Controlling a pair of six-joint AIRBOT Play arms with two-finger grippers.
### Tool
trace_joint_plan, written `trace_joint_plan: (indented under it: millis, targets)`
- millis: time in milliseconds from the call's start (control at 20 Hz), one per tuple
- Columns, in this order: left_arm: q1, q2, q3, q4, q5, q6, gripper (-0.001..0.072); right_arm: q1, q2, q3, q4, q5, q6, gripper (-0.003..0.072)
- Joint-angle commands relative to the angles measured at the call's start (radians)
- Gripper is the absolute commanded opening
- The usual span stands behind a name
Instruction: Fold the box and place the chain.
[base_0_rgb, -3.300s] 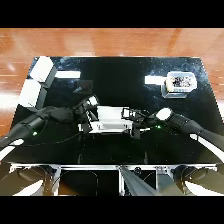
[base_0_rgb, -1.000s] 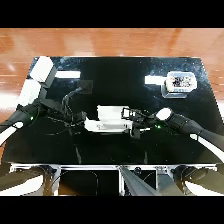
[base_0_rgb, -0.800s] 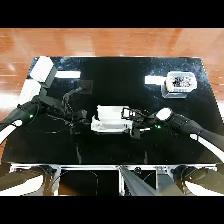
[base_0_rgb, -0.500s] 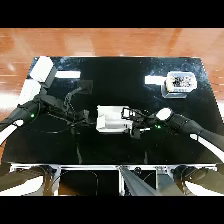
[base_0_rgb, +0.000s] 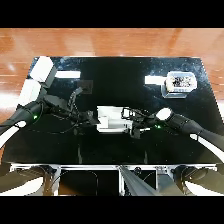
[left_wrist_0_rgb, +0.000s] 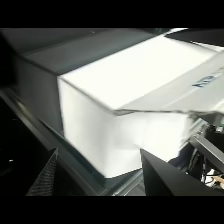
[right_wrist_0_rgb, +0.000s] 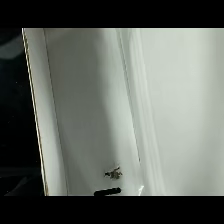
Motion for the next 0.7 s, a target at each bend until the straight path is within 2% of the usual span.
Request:
trace_joint_plan:
  millis: [0,150,450,650]
  targets:
    - [-0.007,0.014,0.001,-0.014,-0.022,0.002,0.0609,0.000,0.000,0.001,0.000,0.000,0.000,0.0555]
    - [-0.051,0.048,0.001,-0.004,-0.100,-0.020,0.0603,0.000,0.000,0.001,0.000,0.000,0.000,0.0555]
    - [-0.255,0.100,0.000,0.163,-0.341,-0.230,0.0597,0.000,0.000,0.001,0.000,0.000,0.000,0.0555]
    - [-0.324,0.100,0.000,0.293,-0.414,-0.380,0.0594,0.000,0.000,0.001,0.000,0.000,0.000,0.0555]
